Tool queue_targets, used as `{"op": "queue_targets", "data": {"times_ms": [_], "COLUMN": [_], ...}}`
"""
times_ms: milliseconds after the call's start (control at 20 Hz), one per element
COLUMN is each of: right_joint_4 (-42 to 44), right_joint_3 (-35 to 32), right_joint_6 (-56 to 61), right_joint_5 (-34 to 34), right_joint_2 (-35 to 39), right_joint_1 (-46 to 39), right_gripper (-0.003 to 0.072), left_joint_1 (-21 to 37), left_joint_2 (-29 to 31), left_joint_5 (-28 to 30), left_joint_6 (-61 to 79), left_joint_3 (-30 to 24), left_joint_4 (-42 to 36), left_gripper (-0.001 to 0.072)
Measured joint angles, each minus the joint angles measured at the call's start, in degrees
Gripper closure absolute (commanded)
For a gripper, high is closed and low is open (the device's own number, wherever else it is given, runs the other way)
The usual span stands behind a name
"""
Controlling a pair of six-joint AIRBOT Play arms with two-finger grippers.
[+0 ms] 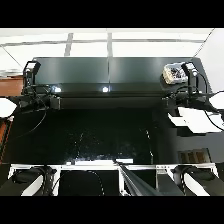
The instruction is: Fold the box and place the chain.
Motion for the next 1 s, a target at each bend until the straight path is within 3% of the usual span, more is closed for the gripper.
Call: {"op": "queue_targets", "data": {"times_ms": [700, 750, 800, 1000], "right_joint_4": [1.84, 2.6, 2.93, 2.01], "right_joint_3": [0.0, 0.0, 0.0, 0.02], "right_joint_6": [0.0, -0.02, -0.2, 0.13], "right_joint_5": [-1.97, -4.24, -7.17, -23.91], "right_joint_2": [0.0, -0.07, -0.24, -3.41], "right_joint_1": [0.07, 0.07, 0.07, -3.34], "right_gripper": [0.0657, 0.0399, -0.0017, -0.0016], "left_joint_1": [0.0, 0.0, 0.0, 0.0], "left_joint_2": [0.0, 0.0, 0.0, 0.0], "left_joint_5": [0.0, 0.02, 0.0, 0.04], "left_joint_6": [0.0, -0.02, -0.02, -0.02], "left_joint_3": [0.0, 0.0, 0.0, 0.0], "left_joint_4": [0.0, 0.0, 0.0, -0.02], "left_gripper": [0.0682, 0.0682, 0.0682, 0.0681]}}
